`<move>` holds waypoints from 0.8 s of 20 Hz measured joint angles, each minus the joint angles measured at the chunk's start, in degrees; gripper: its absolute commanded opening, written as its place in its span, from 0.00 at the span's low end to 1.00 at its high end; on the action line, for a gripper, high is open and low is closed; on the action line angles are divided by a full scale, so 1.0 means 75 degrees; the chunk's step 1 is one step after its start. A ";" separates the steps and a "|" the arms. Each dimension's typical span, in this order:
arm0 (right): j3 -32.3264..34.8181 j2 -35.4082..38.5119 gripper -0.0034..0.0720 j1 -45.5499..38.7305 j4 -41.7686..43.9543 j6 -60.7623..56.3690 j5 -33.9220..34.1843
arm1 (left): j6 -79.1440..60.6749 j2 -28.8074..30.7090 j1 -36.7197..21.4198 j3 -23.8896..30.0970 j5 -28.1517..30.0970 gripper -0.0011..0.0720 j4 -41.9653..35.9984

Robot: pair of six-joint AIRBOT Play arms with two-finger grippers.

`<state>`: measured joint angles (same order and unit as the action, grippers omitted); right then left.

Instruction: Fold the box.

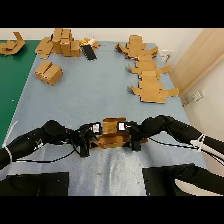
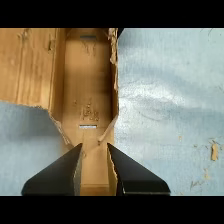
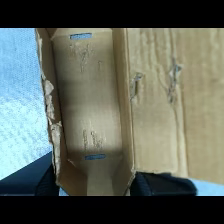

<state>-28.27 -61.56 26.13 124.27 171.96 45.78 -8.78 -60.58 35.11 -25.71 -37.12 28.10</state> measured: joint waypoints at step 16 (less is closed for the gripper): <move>0.0000 0.0000 0.71 0.0000 0.0000 0.0000 -0.0003 | 0.0577 0.0166 0.0245 -0.0061 0.0224 0.78 0.0204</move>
<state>-28.27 -61.56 26.13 124.27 171.96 45.76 -4.45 -59.33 36.95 -26.17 -35.44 29.63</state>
